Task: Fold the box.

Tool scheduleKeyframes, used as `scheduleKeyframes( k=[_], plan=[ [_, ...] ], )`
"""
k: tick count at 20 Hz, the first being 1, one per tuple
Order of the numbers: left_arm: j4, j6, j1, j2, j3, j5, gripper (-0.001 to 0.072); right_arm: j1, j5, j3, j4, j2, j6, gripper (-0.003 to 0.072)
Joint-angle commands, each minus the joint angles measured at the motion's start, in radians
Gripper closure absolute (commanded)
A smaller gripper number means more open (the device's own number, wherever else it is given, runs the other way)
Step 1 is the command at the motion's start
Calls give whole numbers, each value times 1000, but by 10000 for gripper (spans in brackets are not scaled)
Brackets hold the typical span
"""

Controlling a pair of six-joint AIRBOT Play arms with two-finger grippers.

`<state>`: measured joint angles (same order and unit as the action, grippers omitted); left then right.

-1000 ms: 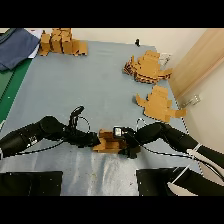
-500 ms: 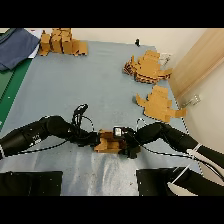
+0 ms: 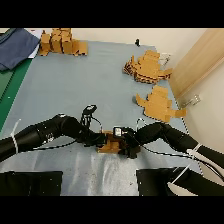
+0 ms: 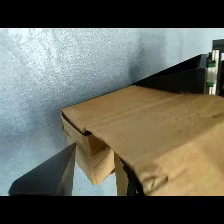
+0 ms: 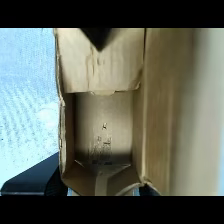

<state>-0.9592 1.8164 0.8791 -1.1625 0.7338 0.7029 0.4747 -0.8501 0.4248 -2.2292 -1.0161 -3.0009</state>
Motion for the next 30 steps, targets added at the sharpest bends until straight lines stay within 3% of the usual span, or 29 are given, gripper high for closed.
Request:
scheduleKeyframes(
  k=[1,12,20,24,26,28,30],
  plan=[
    [-137,154,43,-41,45,22,353,1,0,0,0,0,0,174],
    [-132,170,50,-43,46,-51,352,1,0,0,0,0,0,174],
    [-142,284,54,-43,50,22,355,1,0,0,0,0,0,174],
    [-320,472,111,-43,84,37,376,1,0,0,0,0,0,174],
    [-449,566,138,-52,115,104,384,1,0,0,0,0,0,175],
    [-484,581,146,-82,153,176,383,1,0,0,0,0,0,174],
    [-486,581,166,-120,187,176,384,1,0,0,0,0,0,174]
  ],
)
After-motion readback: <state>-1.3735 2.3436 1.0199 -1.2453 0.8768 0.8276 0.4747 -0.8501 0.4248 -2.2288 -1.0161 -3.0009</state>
